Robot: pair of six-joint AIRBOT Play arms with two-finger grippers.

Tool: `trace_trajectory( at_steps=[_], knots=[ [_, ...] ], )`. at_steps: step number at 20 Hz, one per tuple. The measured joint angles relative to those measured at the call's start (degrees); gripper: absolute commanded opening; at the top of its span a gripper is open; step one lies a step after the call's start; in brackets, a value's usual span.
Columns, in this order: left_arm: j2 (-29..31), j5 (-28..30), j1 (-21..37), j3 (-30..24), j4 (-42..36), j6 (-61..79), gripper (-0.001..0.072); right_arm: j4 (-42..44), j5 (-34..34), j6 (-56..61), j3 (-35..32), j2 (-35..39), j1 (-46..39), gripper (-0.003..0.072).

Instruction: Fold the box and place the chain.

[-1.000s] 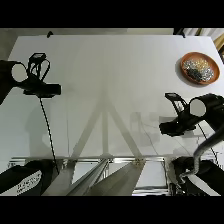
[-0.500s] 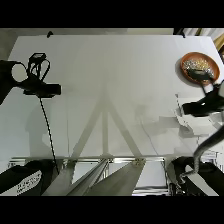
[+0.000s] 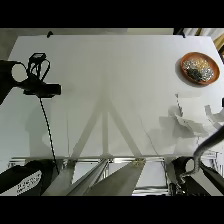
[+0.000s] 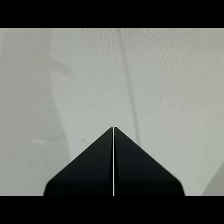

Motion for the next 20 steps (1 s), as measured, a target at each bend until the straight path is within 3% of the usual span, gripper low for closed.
trace_trajectory(
  at_steps=[7, 13, 15, 17, 18, 20],
  knots=[
    [0.0, 0.0, 0.0, 0.0, 0.0, 0.0, 0.0004, -5.6, -3.9, -4.7, 0.1, -11.6, -2.1, 0.0422],
    [0.0, 0.0, 0.0, 0.0, 0.0, 0.0, 0.0004, -7.3, -8.4, -5.7, 0.1, -18.6, -2.3, 0.0394],
    [0.0, 0.0, 0.0, 0.0, 0.0, 0.0, 0.0004, -7.5, -9.1, -5.6, 0.1, -20.7, -2.3, 0.0281],
    [0.0, 0.0, 0.0, 0.0, 0.0, 0.0, 0.0004, -7.6, -9.9, -5.4, 0.1, -22.2, -2.3, 0.0062],
    [0.0, 0.0, 0.0, 0.0, 0.0, 0.0, 0.0004, -7.7, -10.3, -5.2, 0.1, -22.7, -2.3, 0.0018],
    [0.0, 0.0, 0.0, 0.0, 0.0, 0.0, 0.0004, -7.7, -10.4, -5.0, 0.1, -23.3, -2.3, 0.0017]
  ],
)
